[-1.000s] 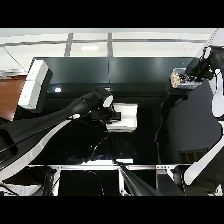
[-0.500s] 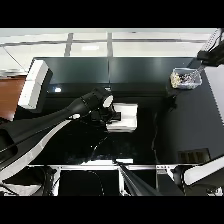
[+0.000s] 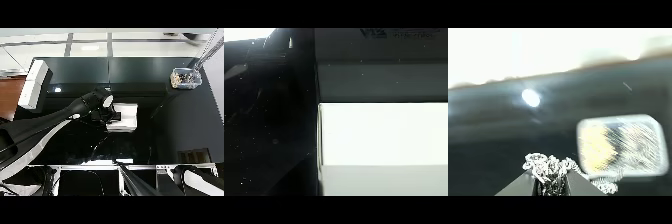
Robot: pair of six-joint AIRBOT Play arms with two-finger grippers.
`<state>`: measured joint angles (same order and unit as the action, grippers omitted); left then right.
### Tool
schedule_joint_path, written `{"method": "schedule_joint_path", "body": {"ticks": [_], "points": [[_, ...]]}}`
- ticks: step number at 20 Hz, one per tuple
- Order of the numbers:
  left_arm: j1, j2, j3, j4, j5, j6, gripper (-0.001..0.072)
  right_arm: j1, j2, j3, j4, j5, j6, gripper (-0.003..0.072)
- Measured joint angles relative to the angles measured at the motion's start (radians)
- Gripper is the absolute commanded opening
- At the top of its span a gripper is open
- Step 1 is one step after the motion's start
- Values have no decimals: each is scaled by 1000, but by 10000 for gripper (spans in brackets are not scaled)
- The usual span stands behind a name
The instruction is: Fold the box and place the chain.
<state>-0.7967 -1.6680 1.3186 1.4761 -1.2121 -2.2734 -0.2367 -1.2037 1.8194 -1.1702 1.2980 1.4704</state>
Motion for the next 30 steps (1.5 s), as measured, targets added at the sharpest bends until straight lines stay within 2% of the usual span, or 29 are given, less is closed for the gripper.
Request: {"method": "schedule_joint_path", "body": {"ticks": [4,9,17,25,30], "points": [[0,0,0,0,0,0,27,100,119,-7,51,24,-5,16],[0,0,0,0,1,0,27,196,186,-8,142,56,-6,16],[0,0,0,0,0,0,27,283,203,-8,332,118,-6,17],[0,0,0,0,0,0,27,344,203,-13,360,129,-6,17],[0,0,0,0,0,0,26,445,203,-86,359,103,-9,17]]}}
